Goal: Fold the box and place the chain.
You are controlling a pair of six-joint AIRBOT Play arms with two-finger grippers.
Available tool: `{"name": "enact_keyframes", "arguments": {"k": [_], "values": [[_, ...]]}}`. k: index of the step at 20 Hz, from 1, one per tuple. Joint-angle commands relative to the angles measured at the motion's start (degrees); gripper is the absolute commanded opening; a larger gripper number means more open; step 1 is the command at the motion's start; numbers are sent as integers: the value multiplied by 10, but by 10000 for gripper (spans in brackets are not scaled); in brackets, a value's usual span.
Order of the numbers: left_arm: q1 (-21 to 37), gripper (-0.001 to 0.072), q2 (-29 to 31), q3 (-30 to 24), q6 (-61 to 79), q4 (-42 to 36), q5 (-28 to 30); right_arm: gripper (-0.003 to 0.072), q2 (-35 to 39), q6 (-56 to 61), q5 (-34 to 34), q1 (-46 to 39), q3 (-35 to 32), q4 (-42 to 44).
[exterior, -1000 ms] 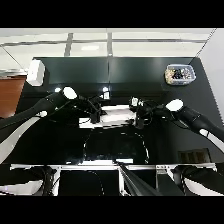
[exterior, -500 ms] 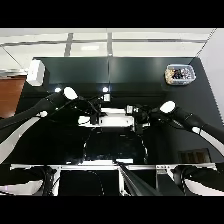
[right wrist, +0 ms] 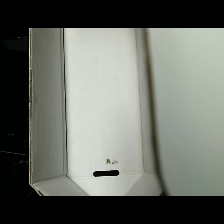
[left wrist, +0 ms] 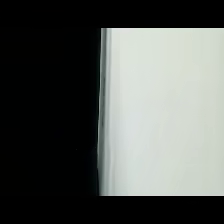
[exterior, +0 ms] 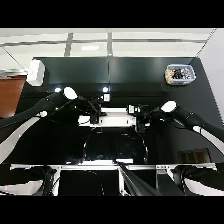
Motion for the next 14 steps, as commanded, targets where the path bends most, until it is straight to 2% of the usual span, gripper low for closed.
{"name": "enact_keyframes", "arguments": {"k": [1, 14], "values": [[0, 24, 0, 0, 1, 0, -1, 713, -3, 0, 1, -3, 0, 3], [-1, 24, 0, 0, 0, 0, 0, 713, -15, -7, -21, 19, 2, 5]]}}
